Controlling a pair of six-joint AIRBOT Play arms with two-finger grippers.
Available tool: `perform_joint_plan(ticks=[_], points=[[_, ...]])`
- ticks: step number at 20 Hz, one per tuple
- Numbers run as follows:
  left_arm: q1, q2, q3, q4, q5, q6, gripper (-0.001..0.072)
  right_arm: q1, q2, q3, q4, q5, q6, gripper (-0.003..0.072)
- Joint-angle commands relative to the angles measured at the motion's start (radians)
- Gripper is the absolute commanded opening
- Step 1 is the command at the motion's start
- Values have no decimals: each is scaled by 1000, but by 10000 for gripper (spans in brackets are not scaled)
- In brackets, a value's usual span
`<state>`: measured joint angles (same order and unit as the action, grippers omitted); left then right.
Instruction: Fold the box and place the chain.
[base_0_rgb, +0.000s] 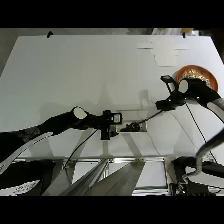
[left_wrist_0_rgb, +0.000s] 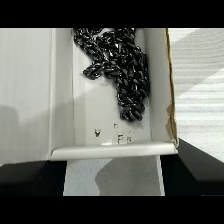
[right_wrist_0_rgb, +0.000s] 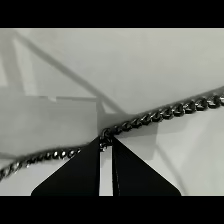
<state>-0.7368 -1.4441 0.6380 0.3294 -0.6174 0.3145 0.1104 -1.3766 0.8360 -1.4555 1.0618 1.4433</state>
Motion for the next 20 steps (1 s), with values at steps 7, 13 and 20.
perform_joint_plan(ticks=[7,13,20], points=[[0,1,0,0,0,0,210,1,389,-1,172,126,-67,13],[0,1,0,0,0,0,210,1,709,-1,496,295,-148,13],[0,1,0,0,0,0,210,1,783,-1,767,320,-206,13]])
